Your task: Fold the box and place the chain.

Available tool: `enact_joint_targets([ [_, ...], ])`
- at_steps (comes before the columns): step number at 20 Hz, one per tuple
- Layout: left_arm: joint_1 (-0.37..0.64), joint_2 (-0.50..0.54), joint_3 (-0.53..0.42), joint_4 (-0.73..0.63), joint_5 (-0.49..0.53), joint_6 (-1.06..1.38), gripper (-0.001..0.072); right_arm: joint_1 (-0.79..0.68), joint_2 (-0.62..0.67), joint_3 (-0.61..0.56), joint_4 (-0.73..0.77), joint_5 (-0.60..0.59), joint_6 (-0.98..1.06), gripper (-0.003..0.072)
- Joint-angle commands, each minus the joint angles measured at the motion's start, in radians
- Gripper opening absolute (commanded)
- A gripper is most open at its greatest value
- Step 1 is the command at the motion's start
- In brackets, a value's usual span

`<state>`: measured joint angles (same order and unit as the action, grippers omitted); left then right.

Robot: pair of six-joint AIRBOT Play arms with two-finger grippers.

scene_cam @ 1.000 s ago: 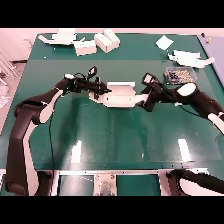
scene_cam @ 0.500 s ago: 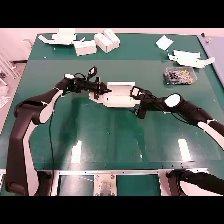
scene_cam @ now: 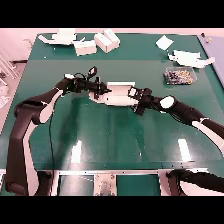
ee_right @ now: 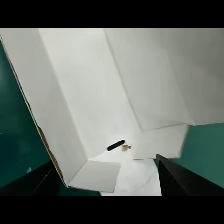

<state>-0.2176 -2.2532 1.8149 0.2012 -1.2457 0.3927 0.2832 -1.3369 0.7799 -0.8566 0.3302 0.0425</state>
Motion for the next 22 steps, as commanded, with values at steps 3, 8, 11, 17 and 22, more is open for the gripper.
enact_joint_targets([
  [3, 0.0, 0.0, 0.0, 0.0, 0.0, 0.0, 0.0022, 0.002, -0.006, 0.027, 0.009, -0.048, 0.001, 0.069],
  [8, 0.0, 0.0, 0.0, 0.001, 0.0, 0.0, 0.0022, -0.005, -0.007, 0.036, 0.01, -0.013, -0.001, 0.069],
  [11, 0.0, 0.0, 0.0, 0.001, -0.001, 0.0, 0.0022, -0.032, -0.024, 0.05, 0.011, 0.008, -0.019, 0.069],
  [17, 0.0, 0.0, 0.0, 0.001, -0.001, 0.0, 0.0022, -0.098, -0.098, 0.139, 0.107, 0.165, -0.16, 0.069],
  [22, 0.0, 0.0, 0.0, 0.001, -0.002, 0.0, 0.0022, -0.166, -0.127, 0.192, 0.222, 0.261, -0.291, 0.069],
])
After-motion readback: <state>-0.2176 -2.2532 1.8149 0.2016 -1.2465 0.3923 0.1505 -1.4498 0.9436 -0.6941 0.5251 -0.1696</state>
